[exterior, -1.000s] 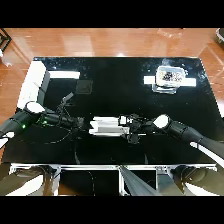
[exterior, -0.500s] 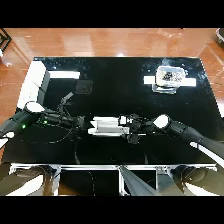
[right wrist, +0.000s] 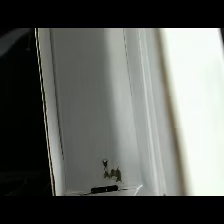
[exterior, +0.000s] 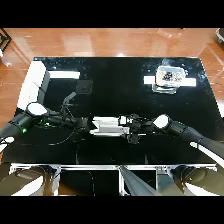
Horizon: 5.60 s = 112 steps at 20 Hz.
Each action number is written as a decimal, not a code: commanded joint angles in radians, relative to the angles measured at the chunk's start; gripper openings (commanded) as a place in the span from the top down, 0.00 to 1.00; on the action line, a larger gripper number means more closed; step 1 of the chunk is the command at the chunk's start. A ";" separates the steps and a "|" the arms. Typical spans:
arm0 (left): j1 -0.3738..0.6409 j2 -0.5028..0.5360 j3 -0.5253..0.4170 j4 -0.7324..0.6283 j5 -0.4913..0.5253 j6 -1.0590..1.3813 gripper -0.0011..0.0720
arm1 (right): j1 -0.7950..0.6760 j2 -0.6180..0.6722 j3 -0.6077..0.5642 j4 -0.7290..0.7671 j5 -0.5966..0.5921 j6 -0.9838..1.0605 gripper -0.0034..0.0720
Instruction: Fold the box and place the chain.
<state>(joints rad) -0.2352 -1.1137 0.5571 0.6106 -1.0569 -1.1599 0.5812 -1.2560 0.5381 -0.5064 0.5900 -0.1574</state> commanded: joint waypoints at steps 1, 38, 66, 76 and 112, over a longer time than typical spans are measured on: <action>-0.040 0.006 0.001 0.066 0.043 -0.083 0.18 | 0.000 -0.001 0.000 0.000 -0.001 0.001 0.32; -0.363 0.089 0.003 0.426 0.420 -0.528 0.22 | 0.000 -0.001 0.000 0.001 -0.008 0.007 0.32; -0.401 0.054 0.003 0.516 0.429 -0.740 0.22 | 0.000 -0.001 0.000 0.001 -0.009 0.008 0.32; -0.401 0.042 0.003 0.516 0.430 -0.740 0.22 | 0.000 -0.001 0.000 0.001 -0.009 0.007 0.32; -0.546 -0.143 0.259 0.899 0.085 -1.048 0.35 | 0.001 -0.001 0.000 0.000 -0.009 0.008 0.32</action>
<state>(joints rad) -0.7788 -1.2552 0.8146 1.5063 -0.9859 -2.1933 0.5819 -1.2568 0.5381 -0.5072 0.5816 -0.1505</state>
